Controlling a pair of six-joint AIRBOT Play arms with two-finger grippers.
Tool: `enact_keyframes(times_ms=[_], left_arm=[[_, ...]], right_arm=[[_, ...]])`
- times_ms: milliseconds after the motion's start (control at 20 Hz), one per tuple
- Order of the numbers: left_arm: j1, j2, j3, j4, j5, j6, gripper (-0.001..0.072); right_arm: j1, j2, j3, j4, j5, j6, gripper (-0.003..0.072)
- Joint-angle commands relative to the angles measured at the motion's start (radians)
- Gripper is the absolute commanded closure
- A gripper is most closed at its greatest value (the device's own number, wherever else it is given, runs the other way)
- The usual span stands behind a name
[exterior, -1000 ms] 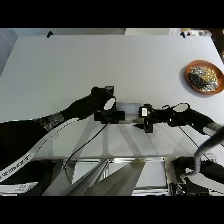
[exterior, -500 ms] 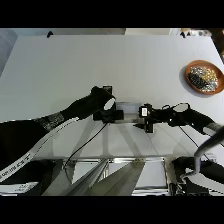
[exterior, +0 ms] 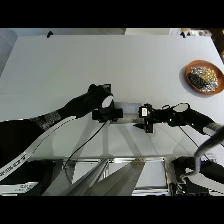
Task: Fold the box and place the chain.
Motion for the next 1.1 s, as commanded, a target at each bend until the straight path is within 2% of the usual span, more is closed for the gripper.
enact_keyframes(times_ms=[0, 200, 300, 450, 500, 550, 700, 750, 800, 900, 950, 1050], left_arm=[[0.011, -0.003, 0.001, 0.018, -0.005, 0.004, 0.0370], [-0.005, -0.038, 0.001, 0.010, 0.005, 0.003, 0.0386], [-0.008, -0.039, 0.001, 0.011, 0.013, 0.003, 0.0516], [-0.010, -0.039, 0.001, -0.001, 0.016, 0.003, 0.0521], [-0.011, -0.039, 0.001, -0.005, 0.018, -0.003, 0.0578], [-0.014, -0.039, 0.001, -0.009, 0.019, -0.004, 0.0698], [-0.022, -0.039, 0.001, -0.012, 0.020, -0.004, 0.0706], [-0.022, -0.039, 0.001, -0.011, 0.020, -0.004, 0.0692], [-0.022, -0.037, 0.001, -0.011, 0.019, -0.003, 0.0642], [-0.021, -0.031, 0.001, -0.011, 0.016, -0.003, 0.0439], [-0.020, -0.024, 0.001, -0.011, 0.016, 0.000, 0.0367], [-0.011, -0.006, 0.001, -0.010, 0.006, 0.000, 0.0363]], right_arm=[[0.000, 0.001, 0.000, 0.000, 0.001, 0.001, 0.0369], [0.000, 0.001, 0.000, 0.000, 0.001, 0.001, 0.0369], [0.000, 0.001, 0.000, 0.000, 0.001, 0.001, 0.0369], [0.000, 0.001, 0.000, 0.000, 0.001, 0.001, 0.0369], [0.000, 0.001, 0.000, 0.000, 0.001, 0.001, 0.0369], [0.000, 0.001, 0.000, 0.000, 0.001, 0.001, 0.0369], [0.000, 0.001, 0.000, 0.000, 0.001, 0.001, 0.0369], [0.000, 0.001, 0.000, 0.000, 0.001, 0.001, 0.0369], [0.000, 0.001, 0.000, 0.000, 0.001, 0.001, 0.0369], [0.000, 0.001, 0.000, 0.000, 0.001, 0.001, 0.0369], [0.000, 0.001, 0.000, 0.000, 0.001, 0.001, 0.0369], [0.000, 0.001, 0.000, 0.000, 0.001, 0.001, 0.0369]])
